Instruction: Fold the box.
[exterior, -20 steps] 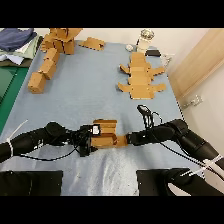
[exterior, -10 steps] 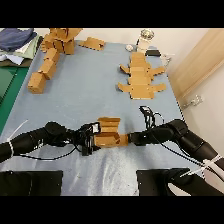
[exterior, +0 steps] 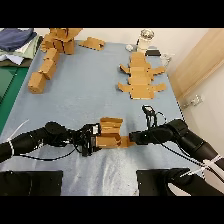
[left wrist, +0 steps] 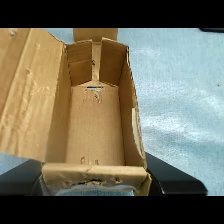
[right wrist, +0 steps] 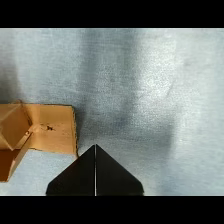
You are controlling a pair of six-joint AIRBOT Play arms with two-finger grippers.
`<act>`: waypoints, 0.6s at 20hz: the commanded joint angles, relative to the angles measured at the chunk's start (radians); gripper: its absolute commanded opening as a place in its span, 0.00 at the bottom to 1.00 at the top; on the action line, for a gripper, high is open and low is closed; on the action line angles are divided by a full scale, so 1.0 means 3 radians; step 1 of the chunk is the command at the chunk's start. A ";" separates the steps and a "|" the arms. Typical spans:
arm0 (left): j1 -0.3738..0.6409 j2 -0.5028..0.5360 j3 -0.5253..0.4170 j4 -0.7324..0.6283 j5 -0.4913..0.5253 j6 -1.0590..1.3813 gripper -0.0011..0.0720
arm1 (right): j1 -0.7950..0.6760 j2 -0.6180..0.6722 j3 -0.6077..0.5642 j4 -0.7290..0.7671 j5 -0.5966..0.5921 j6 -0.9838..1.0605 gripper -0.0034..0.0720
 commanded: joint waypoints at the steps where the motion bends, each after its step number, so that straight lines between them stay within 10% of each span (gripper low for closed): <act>1: -0.0001 -0.0001 0.0001 -0.0008 -0.0003 0.0018 0.83 | -0.0001 -0.0003 -0.0001 -0.0010 0.0000 0.0014 0.05; 12: -0.0001 -0.0001 0.0004 -0.0010 -0.0006 0.0018 0.83 | -0.0001 -0.0004 -0.0001 -0.0015 0.0000 0.0067 0.05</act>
